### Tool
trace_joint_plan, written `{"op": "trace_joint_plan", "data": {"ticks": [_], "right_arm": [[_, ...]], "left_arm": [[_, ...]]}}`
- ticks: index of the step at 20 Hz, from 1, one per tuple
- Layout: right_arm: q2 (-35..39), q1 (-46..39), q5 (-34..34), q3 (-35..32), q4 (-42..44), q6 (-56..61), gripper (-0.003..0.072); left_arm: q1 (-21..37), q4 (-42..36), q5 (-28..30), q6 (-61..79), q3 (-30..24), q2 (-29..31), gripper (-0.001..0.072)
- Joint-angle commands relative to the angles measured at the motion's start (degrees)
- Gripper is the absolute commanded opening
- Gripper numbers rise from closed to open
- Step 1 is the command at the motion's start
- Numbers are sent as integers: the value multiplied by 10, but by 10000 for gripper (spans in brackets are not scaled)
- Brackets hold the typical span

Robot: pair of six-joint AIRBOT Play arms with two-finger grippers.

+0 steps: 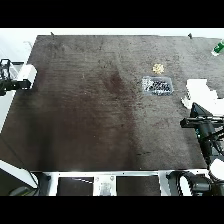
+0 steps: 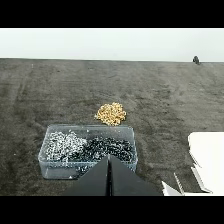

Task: Fold the box and place the chain.

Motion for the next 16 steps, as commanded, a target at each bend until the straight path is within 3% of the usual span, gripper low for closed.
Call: {"op": "trace_joint_plan", "data": {"ticks": [1, 7, 13, 15, 16], "right_arm": [[0, 0, 0, 0, 0, 0, 11], [0, 0, 0, 0, 0, 0, 11], [0, 0, -2, 0, 0, 0, 11], [0, 0, -2, 0, 0, 0, 10], [0, 0, -2, 0, 0, 0, 11]], "left_arm": [[0, -1, -16, 3, 1, 4, 720], [0, 16, -54, -9, 5, 59, 720], [0, 55, -86, -10, 5, 157, 695], [0, 47, -136, 9, 5, 194, 94], [0, 17, -165, 43, 5, 212, 18]]}}
